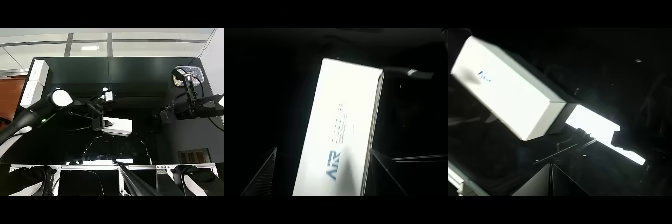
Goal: Fold the box and place the chain.
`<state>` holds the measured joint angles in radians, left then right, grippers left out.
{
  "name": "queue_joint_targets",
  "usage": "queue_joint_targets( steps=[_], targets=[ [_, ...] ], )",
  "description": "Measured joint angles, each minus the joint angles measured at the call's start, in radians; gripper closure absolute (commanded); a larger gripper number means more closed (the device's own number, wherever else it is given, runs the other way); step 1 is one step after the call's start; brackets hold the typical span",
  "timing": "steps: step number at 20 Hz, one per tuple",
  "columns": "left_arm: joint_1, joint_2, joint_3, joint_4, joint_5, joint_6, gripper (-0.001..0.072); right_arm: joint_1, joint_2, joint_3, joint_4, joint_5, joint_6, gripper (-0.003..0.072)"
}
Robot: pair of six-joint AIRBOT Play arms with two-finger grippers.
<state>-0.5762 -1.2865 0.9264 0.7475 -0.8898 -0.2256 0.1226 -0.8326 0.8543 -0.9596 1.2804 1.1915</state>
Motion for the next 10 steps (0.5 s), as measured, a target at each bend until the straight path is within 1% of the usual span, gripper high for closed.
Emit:
queue_joint_targets(
  steps=[4, 7, 10],
  targets=[
    [-0.025, -0.112, 0.058, 0.014, -0.015, -0.108, 0.0000, -0.003, 0.004, 0.000, -0.005, 0.003, 0.006, 0.0671],
    [-0.031, -0.153, 0.073, 0.022, -0.048, -0.153, 0.0000, -0.004, 0.005, 0.000, -0.007, -0.002, 0.007, 0.0671],
    [-0.033, -0.171, 0.079, 0.026, -0.079, -0.154, 0.0001, -0.004, 0.005, 0.000, -0.009, -0.016, 0.010, 0.0671]
  ],
)
